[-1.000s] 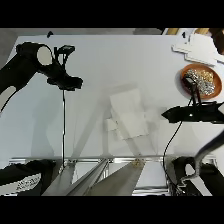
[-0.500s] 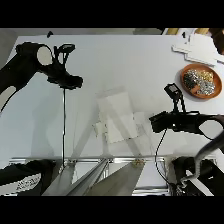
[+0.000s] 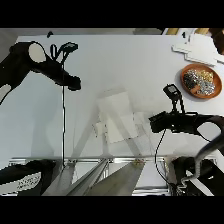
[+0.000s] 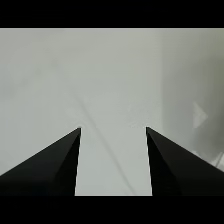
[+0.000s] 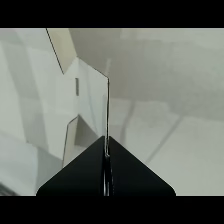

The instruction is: Fold the box and place the chain.

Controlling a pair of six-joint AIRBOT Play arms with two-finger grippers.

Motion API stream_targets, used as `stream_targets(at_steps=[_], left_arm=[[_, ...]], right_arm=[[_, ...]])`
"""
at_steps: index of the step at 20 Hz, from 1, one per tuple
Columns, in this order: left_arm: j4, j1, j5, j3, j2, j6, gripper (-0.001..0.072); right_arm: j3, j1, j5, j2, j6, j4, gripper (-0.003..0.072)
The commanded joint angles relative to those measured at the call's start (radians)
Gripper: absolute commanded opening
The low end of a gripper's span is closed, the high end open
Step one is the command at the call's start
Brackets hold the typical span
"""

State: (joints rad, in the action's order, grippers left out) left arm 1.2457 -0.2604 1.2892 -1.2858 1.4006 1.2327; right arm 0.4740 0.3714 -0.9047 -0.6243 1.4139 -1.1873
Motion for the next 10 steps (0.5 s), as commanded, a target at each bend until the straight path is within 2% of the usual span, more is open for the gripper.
stream_targets(at_steps=[1, 6, 8, 9, 10], left_arm=[[-0.359, 0.039, 0.013, 0.080, 0.001, -0.314, 0.0452], [-0.492, 0.009, -0.079, 0.290, 0.010, -0.639, 0.0458], [-0.615, 0.009, -0.058, 0.325, 0.036, -0.760, 0.0469], [-0.661, 0.007, -0.050, 0.329, 0.052, -0.796, 0.0518], [-0.695, 0.003, -0.051, 0.329, 0.070, -0.816, 0.0523]], right_arm=[[0.000, 0.002, 0.002, 0.001, 0.003, -0.002, 0.0015], [0.000, 0.002, 0.001, 0.001, 0.003, -0.002, 0.0015], [0.000, 0.002, 0.001, 0.001, 0.003, -0.002, 0.0015], [0.000, 0.002, 0.001, 0.001, 0.003, -0.002, 0.0015], [0.000, 0.002, 0.001, 0.001, 0.003, -0.002, 0.0015]])
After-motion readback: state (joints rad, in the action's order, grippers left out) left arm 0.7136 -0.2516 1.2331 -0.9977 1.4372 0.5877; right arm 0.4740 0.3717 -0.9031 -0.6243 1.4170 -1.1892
